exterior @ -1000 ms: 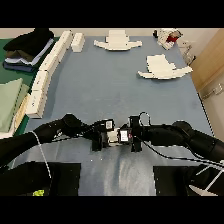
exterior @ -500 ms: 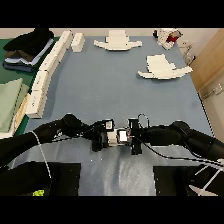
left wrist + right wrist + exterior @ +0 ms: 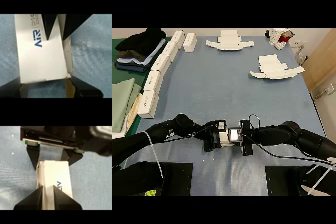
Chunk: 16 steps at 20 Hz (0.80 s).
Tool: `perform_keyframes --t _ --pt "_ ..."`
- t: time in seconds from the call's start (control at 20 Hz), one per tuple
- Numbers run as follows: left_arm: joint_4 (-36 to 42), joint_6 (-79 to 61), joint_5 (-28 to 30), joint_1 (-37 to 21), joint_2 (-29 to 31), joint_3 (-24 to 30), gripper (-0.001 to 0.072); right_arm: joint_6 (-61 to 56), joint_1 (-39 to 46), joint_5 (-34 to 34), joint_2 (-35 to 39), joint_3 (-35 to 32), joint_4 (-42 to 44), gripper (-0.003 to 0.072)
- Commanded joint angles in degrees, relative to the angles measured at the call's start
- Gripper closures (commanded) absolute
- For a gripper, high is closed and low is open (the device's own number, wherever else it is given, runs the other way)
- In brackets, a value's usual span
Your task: Fold the box.
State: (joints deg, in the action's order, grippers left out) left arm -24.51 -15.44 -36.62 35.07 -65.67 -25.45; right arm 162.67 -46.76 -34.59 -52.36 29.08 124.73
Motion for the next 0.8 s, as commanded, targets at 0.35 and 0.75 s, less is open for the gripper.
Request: perform_keyframes --t 0.35,0.75 --pt "0.04 0.04 0.07 -0.04 0.00 -0.02 0.0093 -1.79 -0.02 0.31 0.55 0.00 -0.46 0.0342" --pt "0.04 0.07 0.07 -0.04 0.00 -0.02 0.0093 -5.03 0.02 0.22 6.14 0.00 -0.42 0.0341"
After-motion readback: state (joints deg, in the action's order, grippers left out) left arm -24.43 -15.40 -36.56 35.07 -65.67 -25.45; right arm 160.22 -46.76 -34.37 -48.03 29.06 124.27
